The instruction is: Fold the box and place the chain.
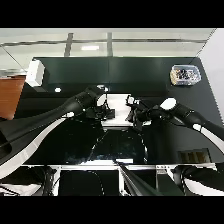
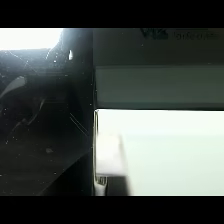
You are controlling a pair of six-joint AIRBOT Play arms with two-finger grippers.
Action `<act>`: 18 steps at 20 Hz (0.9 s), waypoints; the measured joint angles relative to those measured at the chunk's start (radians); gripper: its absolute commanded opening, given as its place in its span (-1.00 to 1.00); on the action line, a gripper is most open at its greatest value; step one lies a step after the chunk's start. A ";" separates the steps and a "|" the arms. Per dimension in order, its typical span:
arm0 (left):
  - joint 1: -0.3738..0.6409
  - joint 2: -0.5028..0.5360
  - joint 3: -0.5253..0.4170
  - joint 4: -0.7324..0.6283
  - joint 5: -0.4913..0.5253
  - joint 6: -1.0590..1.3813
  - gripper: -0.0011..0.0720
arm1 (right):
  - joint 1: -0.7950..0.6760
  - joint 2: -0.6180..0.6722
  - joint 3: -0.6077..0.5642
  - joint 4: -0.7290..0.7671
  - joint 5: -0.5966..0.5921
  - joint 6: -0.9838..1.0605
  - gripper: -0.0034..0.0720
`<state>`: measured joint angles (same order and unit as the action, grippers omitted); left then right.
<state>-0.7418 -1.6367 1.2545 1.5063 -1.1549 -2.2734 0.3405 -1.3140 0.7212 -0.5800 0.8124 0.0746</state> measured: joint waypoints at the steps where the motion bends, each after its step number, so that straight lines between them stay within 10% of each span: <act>1: 0.000 0.000 0.000 0.000 0.000 0.000 -0.90 | -0.017 0.028 0.016 -0.054 0.033 0.095 -0.88; 8: 0.000 0.000 0.000 0.002 -0.005 0.000 -0.90 | -0.370 0.190 0.068 -0.417 0.207 0.854 -0.88; 12: 0.000 0.000 0.000 0.001 -0.006 -0.002 -0.90 | -0.538 0.125 -0.039 -0.269 0.206 1.072 -0.88; 18: 0.000 0.000 0.000 0.001 -0.006 -0.002 -0.90 | -0.407 -0.083 -0.079 0.039 0.260 0.972 -0.88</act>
<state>-0.7418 -1.6367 1.2549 1.5070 -1.1614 -2.2753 -0.0662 -1.3968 0.6426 -0.5411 1.0725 1.0462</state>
